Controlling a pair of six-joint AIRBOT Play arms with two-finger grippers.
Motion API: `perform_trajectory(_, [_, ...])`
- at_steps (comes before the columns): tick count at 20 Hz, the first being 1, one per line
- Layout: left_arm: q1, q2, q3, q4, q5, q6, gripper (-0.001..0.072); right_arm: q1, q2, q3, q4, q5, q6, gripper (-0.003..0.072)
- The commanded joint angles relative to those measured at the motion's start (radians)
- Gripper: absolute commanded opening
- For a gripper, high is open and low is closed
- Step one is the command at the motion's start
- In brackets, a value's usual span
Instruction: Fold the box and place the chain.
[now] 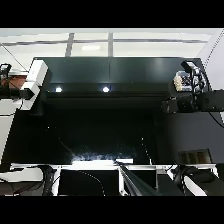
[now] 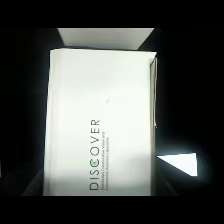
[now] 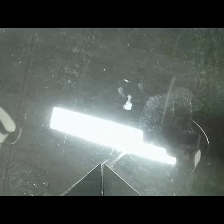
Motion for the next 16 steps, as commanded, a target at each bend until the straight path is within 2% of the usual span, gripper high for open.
perform_trajectory(1, [-0.001, -0.017, 0.015, -0.013, -0.018, -0.005, 0.0711, -0.001, 0.000, 0.000, -0.009, 0.006, 0.013, 0.0027])
perform_trajectory(5, [0.000, 0.088, 0.050, 0.011, -0.194, -0.017, 0.0711, -0.030, 0.002, 0.002, -0.037, -0.005, 0.031, 0.0027])
perform_trajectory(8, [-0.001, 0.230, 0.050, 0.009, -0.254, -0.099, 0.0711, -0.065, 0.003, 0.002, -0.039, -0.027, 0.030, 0.0027])
perform_trajectory(11, [-0.010, 0.363, 0.050, -0.019, -0.351, -0.320, 0.0707, -0.099, 0.012, 0.004, -0.069, -0.048, 0.028, 0.0027])
perform_trajectory(12, [-0.030, 0.402, 0.050, -0.026, -0.394, -0.394, 0.0672, -0.110, 0.019, 0.003, -0.101, -0.047, 0.028, 0.0027])
perform_trajectory(13, [-0.061, 0.432, 0.050, -0.024, -0.435, -0.436, 0.0563, -0.119, 0.025, 0.003, -0.126, -0.046, 0.029, 0.0027])
perform_trajectory(14, [-0.106, 0.460, 0.047, -0.023, -0.470, -0.444, 0.0370, -0.128, 0.027, 0.003, -0.146, -0.045, 0.029, 0.0027])
perform_trajectory(15, [-0.159, 0.484, 0.042, -0.021, -0.490, -0.444, 0.0141, -0.132, 0.027, 0.003, -0.163, -0.041, 0.029, 0.0028])
perform_trajectory(16, [-0.216, 0.503, 0.037, -0.021, -0.502, -0.443, 0.0029, -0.132, 0.027, 0.000, -0.178, -0.021, 0.029, 0.0028])
